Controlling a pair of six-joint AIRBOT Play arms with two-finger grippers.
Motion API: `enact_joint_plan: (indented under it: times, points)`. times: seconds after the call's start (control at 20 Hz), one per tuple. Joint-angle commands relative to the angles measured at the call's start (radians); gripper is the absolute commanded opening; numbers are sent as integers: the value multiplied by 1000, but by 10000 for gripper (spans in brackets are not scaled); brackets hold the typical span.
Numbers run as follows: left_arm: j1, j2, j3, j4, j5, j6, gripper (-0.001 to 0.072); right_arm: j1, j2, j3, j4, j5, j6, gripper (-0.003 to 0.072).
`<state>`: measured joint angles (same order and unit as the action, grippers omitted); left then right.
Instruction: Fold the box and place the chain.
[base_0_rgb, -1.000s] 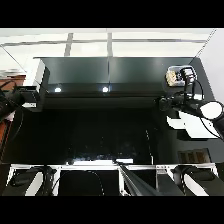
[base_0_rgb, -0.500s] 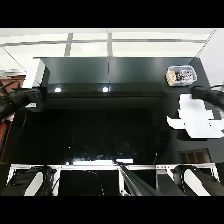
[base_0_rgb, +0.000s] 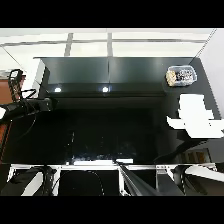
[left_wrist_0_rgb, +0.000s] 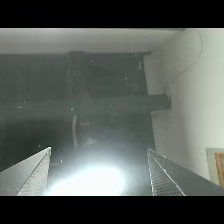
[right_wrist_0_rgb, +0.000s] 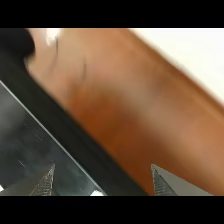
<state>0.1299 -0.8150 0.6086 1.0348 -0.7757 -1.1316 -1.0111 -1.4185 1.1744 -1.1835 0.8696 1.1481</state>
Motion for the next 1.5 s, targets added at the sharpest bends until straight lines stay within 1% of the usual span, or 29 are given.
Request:
enact_joint_plan:
  times: [0.0,0.05,0.1,0.25,0.35,0.45,0.5,0.55,0.65,0.7,0.8,0.85,0.95,1.05,1.1,1.15,1.25,1.35,1.45]
  points:
    - [0,-14,0,1,-11,5,705,-43,-230,216,-1,427,-193,720]
    - [0,-14,0,0,-11,4,705,-43,-255,221,-5,455,-224,720]
    - [0,-14,0,0,-13,2,705,-41,-269,219,-11,455,-259,720]
    - [0,-14,0,1,-10,2,705,-29,-277,219,-72,490,-337,720]
    - [1,-14,0,1,-10,2,705,-24,-277,219,-32,488,-381,720]
    - [1,-14,0,1,-10,2,705,-10,-277,217,15,496,-398,383]
    - [1,-14,0,1,-10,3,705,0,-276,216,12,506,-398,179]
    - [1,-14,0,1,-10,5,705,8,-274,216,13,517,-397,2]
    - [1,-14,0,1,-9,11,705,26,-256,214,19,552,-397,9]
    - [1,-14,0,1,-7,10,705,37,-227,201,61,549,-398,9]
    - [1,-14,0,0,7,10,704,44,-150,121,282,545,-465,9]
    - [1,-14,0,0,15,10,704,55,-103,61,349,544,-486,9]
    - [1,-14,0,-1,14,10,704,100,-9,-53,354,537,-492,9]
    - [-1,-14,0,-11,5,-1,704,162,100,-192,378,500,-492,9]
    - [-2,-14,0,-33,3,0,705,196,151,-265,435,491,-502,9]
    - [-1,-14,0,-55,-8,2,705,237,200,-348,531,498,-532,9]
    - [-8,-14,0,-55,-22,2,704,338,282,-507,723,486,-584,9]
    - [-34,-15,0,-74,-18,3,704,462,361,-657,875,403,-637,9]
    - [-93,-23,0,-76,-1,3,704,615,432,-795,992,251,-693,9]
